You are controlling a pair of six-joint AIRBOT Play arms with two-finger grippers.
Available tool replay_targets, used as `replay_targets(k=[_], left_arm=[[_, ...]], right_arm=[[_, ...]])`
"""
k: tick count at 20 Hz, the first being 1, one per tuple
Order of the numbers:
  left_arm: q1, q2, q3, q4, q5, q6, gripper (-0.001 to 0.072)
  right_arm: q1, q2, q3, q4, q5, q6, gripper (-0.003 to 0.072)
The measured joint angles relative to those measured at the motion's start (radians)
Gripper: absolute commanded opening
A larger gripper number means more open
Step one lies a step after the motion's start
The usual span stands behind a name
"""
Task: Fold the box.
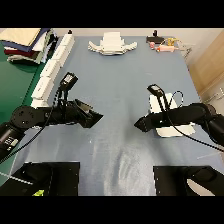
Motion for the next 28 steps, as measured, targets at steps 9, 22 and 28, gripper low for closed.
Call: replay_targets(k=[9,22,28], left_arm=[[0.0,0.0,0.0,-0.022,0.059,-0.012,0.0699],[0.042,-0.117,0.001,-0.042,0.05,-0.294,0.0699],[0.051,-0.154,0.001,-0.051,0.036,-0.314,0.0699]], right_arm=[[-0.013,0.007,0.039,-0.079,-0.043,0.338,0.0364],[-0.854,-0.34,0.458,-0.518,-0.438,0.231,0.0386],[-1.055,-0.591,0.621,-0.389,-0.53,0.04,0.0386]])
